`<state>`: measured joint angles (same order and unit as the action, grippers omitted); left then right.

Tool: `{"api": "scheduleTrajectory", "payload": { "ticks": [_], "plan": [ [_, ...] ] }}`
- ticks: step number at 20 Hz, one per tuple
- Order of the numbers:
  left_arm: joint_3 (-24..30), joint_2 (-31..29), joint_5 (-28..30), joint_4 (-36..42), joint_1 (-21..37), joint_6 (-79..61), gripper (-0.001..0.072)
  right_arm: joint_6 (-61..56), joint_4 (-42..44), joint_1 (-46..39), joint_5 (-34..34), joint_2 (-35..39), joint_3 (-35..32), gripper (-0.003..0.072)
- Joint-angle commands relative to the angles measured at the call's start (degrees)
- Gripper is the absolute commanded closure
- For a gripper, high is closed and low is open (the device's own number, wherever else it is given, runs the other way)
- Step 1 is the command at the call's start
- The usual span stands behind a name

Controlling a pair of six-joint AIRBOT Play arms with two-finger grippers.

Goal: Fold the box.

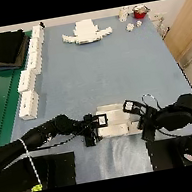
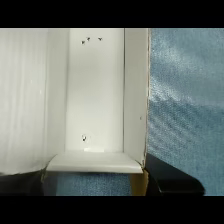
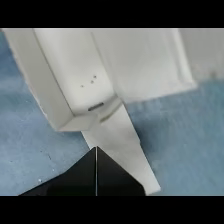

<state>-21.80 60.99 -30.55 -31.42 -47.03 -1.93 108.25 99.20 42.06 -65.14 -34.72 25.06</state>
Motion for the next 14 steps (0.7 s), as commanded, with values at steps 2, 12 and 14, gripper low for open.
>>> {"api": "scheduleTrajectory", "payload": {
  "ticks": [2,12,14],
  "plan": [
    [0.0,0.0,0.0,0.0,0.0,0.0,0.02,-29.3,-16.0,-1.6,-9.6,4.6,4.3,0.068],
    [0.0,0.0,0.0,0.0,0.0,0.0,0.02,-35.9,-1.8,-37.6,-11.0,-1.2,2.3,0.0683],
    [0.0,0.0,0.0,0.0,0.0,0.0,0.02,-27.8,9.1,-46.4,-11.2,-5.6,1.2,0.0682]
  ]
}}
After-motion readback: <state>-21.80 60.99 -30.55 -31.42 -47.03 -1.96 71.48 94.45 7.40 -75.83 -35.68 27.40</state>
